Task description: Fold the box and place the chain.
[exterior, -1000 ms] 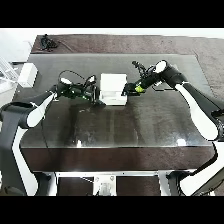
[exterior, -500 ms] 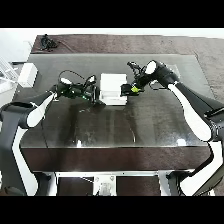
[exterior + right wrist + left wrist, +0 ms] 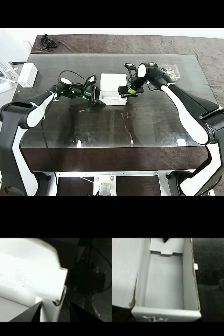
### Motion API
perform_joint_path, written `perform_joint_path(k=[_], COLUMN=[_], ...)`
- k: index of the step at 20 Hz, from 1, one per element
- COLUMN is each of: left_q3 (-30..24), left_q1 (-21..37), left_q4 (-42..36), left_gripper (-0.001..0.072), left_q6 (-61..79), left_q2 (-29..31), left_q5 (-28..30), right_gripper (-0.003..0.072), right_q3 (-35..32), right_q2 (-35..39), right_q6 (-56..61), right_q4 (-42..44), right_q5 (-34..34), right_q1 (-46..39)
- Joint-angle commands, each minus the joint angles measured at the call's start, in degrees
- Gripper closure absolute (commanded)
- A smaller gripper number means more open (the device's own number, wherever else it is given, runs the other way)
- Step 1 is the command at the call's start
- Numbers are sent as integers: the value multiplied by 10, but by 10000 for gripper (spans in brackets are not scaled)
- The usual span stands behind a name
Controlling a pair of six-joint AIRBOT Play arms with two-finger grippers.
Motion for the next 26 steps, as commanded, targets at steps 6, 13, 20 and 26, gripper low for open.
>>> perform_joint_path(k=[6, 13, 20, 26], left_q3=[0, 0, 0, 0], left_q1=[0, 0, 0, 0], left_q4=[0, 0, 0, 0], left_gripper=[233, 232, 232, 232], left_q6=[0, 0, 0, 0], left_q2=[0, 0, 0, 0], left_q5=[0, 0, 0, 0], right_gripper=[282, 322, 396, 582], right_q3=[27, 46, 53, 53], right_q2=[-10, -23, -41, -42], right_q6=[86, 115, 117, 132], right_q4=[-112, -115, -115, -112], right_q5=[45, 49, 50, 51], right_q1=[31, 37, 52, 56])
